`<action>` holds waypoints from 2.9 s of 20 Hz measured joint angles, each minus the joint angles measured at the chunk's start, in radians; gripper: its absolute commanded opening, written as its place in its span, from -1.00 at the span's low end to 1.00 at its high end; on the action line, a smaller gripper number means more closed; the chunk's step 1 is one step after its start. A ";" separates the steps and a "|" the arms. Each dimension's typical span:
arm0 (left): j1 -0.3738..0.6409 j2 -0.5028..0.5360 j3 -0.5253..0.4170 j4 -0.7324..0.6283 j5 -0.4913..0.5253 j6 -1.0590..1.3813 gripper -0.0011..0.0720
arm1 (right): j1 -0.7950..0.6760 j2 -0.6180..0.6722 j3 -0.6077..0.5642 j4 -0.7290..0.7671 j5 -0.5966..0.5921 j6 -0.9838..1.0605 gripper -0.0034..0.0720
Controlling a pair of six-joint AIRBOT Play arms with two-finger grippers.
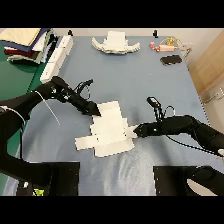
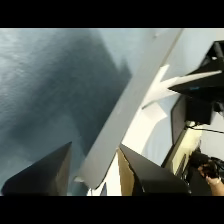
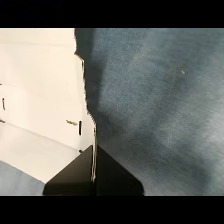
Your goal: Fold the box.
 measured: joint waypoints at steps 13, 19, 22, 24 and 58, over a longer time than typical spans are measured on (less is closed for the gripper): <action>-0.018 -0.024 0.000 -0.056 -0.082 0.135 -0.93 | 0.002 0.000 0.001 -0.024 0.006 0.003 -0.43; -0.020 -0.014 0.029 -0.093 -0.031 0.327 -0.94 | -0.011 0.001 0.045 -0.252 0.004 0.101 -0.31; -0.045 0.014 0.035 -0.104 -0.023 0.441 -0.95 | -0.038 0.001 0.099 -0.444 0.005 0.291 -0.29; -0.079 0.041 0.031 -0.106 -0.005 0.518 -0.95 | -0.058 0.001 0.137 -0.547 0.002 0.407 -0.29; -0.534 0.568 -0.549 -0.198 0.900 1.001 -0.94 | -0.085 0.010 0.219 -0.641 -0.033 0.661 -0.30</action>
